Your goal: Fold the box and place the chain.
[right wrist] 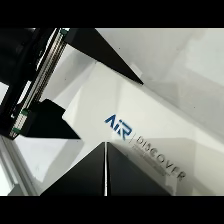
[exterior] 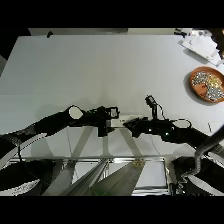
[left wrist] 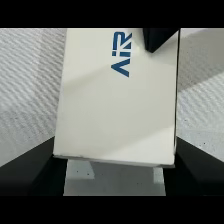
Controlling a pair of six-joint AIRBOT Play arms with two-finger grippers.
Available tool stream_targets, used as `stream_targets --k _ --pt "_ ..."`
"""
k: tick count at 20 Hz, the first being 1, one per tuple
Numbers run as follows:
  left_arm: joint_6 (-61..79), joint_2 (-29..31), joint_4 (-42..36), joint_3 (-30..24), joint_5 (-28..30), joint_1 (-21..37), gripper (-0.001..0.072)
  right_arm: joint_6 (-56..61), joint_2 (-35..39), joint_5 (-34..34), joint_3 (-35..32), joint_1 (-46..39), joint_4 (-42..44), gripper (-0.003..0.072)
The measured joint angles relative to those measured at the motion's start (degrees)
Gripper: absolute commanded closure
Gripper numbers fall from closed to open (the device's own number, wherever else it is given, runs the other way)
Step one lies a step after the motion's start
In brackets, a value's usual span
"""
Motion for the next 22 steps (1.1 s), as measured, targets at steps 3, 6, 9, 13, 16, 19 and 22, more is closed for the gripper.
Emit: stream_targets --k 3,6,9,13,16,19,22 --pt "0.02 0.0 0.04 0.0 0.0 0.0 0.0356 -0.42 3.19 -0.26 2.03 -0.02 0.42 0.0676" --pt "0.04 0.0 0.13 0.0 0.0 0.0 0.0356 -0.02 7.17 -0.31 3.82 -0.04 -1.09 0.0676" --pt "0.07 0.0 0.17 0.0 0.0 0.0 0.0356 4.09 11.52 -0.28 4.57 -1.38 -7.5 0.0676" --pt "0.13 0.0 0.17 0.0 0.0 0.0 0.0356 18.99 16.94 5.88 5.79 -8.22 -29.29 0.0676" --pt "0.15 0.0 0.2 0.0 -0.02 0.0 0.0356 31.56 20.0 15.69 10.82 -14.32 -50.62 0.0676" --pt "0.17 0.0 0.2 0.0 0.0 0.0 0.0356 39.54 21.33 26.49 18.6 -18.71 -70.49 0.0676" --pt "0.17 0.0 0.22 0.0 -0.02 0.0 0.0356 44.09 21.16 34.95 23.08 -20.55 -84.67 0.0676"
